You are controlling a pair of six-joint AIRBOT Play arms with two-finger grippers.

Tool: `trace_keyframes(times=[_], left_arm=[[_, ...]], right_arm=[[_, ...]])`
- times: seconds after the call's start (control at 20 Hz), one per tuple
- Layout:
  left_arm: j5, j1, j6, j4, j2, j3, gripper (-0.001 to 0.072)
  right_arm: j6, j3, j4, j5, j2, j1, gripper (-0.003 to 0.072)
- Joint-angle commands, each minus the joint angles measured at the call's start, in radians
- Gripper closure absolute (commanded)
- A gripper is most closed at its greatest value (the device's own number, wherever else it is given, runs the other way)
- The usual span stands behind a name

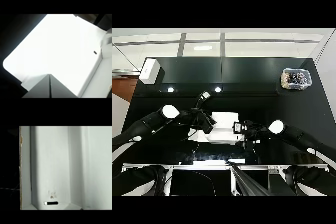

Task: Fold the box and place the chain.

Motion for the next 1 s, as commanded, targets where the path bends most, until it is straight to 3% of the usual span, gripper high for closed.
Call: trace_keyframes(times=[0.0,0.2,0.25,0.3,0.35,0.55,0.8,0.95], left_arm=[[-0.043,0.052,-0.001,0.100,0.092,0.020,0.0684],[-0.240,0.207,0.001,0.261,0.246,0.020,0.0672],[-0.308,0.239,0.043,0.276,0.262,0.019,0.0484],[-0.369,0.254,0.130,0.280,0.269,0.014,0.0198],[-0.409,0.256,0.202,0.280,0.268,0.006,-0.0004],[-0.357,0.176,0.394,0.270,0.232,-0.061,0.0004],[-0.211,0.072,0.396,0.232,0.137,-0.103,0.0005],[-0.188,0.018,0.393,0.196,0.109,-0.104,0.0008]], right_arm=[[0.001,-0.001,0.000,0.000,0.000,0.000,0.0155],[0.001,-0.001,0.000,0.001,0.000,0.000,0.0155],[0.001,-0.001,0.000,0.001,0.000,0.000,0.0156],[0.001,-0.001,0.000,0.002,0.000,0.000,0.0156],[0.001,-0.001,0.000,0.002,0.000,0.000,0.0155],[0.000,-0.001,0.000,0.001,0.000,0.000,0.0155],[0.000,-0.001,0.000,0.001,0.000,0.000,0.0155],[0.001,-0.001,0.000,0.001,0.000,0.000,0.0155]])
